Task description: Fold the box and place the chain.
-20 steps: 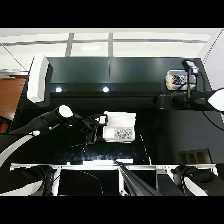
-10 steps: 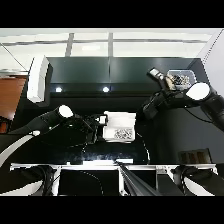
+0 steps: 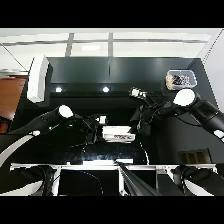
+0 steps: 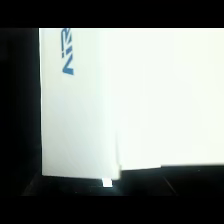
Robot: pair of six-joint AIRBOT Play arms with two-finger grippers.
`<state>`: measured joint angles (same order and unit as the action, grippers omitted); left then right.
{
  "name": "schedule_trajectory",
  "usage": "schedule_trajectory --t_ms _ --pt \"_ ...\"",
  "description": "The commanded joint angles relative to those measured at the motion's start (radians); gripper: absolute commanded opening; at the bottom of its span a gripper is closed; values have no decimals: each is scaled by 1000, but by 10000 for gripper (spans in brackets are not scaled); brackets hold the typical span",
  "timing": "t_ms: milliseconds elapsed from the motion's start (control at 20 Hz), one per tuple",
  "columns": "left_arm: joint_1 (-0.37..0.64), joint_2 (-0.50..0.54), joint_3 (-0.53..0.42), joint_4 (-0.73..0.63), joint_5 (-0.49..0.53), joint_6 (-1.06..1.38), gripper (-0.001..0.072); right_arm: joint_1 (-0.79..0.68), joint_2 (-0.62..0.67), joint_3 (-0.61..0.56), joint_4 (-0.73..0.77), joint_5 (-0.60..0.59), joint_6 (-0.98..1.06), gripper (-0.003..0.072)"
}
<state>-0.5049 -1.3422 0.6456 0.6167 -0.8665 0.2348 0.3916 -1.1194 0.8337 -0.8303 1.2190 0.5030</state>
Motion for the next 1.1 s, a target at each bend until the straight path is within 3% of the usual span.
schedule_trajectory --t_ms 0,350,1050 --pt "0 -1 0 0 0 0 542 18 -1 -14 6 16 -11 703" --pt "0 -1 0 0 0 0 542 31 4 -14 -42 58 2 703" --pt "0 -1 0 0 0 0 542 130 -3 -16 -174 -47 24 703"
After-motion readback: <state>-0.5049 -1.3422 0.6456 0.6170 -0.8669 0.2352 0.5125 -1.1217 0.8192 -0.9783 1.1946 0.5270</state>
